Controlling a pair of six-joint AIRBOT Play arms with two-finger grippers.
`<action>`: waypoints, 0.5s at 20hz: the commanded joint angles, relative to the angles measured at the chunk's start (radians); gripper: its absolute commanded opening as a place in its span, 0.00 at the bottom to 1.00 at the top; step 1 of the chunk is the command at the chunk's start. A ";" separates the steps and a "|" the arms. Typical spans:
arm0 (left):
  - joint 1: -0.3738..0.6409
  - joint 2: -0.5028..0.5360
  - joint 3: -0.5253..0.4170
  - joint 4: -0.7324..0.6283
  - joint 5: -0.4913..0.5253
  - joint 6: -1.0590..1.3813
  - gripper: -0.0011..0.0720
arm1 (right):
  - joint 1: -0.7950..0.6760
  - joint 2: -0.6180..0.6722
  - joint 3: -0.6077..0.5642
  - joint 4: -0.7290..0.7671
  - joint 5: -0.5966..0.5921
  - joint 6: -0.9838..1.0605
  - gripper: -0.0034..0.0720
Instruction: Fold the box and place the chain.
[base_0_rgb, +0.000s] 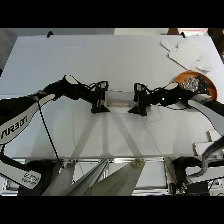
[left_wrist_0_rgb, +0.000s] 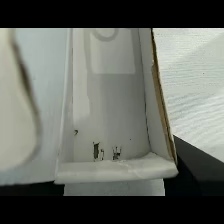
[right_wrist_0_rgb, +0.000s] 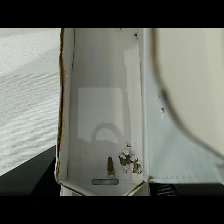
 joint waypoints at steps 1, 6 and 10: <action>-0.001 0.000 0.000 0.000 -0.003 0.001 0.30 | 0.001 0.000 0.000 0.001 -0.003 0.000 0.57; -0.001 0.000 0.000 0.001 -0.003 0.001 0.30 | 0.001 0.000 0.000 0.002 -0.007 0.000 0.57; -0.001 0.000 0.000 0.001 -0.003 0.001 0.30 | 0.000 0.002 0.000 0.002 -0.035 0.009 0.95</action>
